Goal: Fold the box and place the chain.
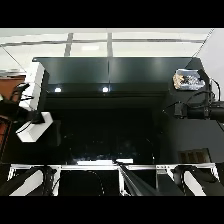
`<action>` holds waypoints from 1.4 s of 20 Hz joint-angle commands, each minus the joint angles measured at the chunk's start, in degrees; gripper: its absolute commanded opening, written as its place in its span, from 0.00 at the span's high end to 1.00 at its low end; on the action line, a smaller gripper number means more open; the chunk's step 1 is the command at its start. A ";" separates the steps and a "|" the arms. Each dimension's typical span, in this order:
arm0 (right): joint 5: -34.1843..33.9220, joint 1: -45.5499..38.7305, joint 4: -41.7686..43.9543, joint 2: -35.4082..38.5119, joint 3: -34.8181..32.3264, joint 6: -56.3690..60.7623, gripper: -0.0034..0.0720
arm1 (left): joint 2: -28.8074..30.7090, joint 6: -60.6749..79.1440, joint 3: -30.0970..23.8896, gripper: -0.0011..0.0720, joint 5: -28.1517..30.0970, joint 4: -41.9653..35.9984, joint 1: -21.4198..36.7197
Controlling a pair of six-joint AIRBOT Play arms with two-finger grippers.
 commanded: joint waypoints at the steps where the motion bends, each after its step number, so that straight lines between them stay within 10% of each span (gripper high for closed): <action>1: -0.28 0.00 -1.25 0.07 -0.35 -0.13 0.94 | 0.63 -0.24 -1.18 0.59 -0.79 5.01 11.28; 13: -1.97 0.02 -1.25 0.04 -0.79 4.66 0.94 | 0.55 18.95 -1.14 0.59 21.53 -1.66 18.71; 19: -2.97 0.02 -1.22 0.04 -0.79 6.43 0.94 | -3.15 24.28 -1.14 0.58 23.85 -12.52 18.64; 20: -2.86 0.02 -1.25 0.04 -0.79 6.82 0.94 | -3.72 24.30 -1.14 0.53 24.28 -12.41 18.64; 22: -2.56 0.02 -1.22 0.04 -0.79 6.99 0.94 | -3.91 24.24 -1.03 0.01 26.16 -12.44 18.67; 28: -5.99 3.13 -1.64 0.02 -0.79 6.95 0.94 | -2.19 23.37 13.70 0.01 24.61 -19.76 14.51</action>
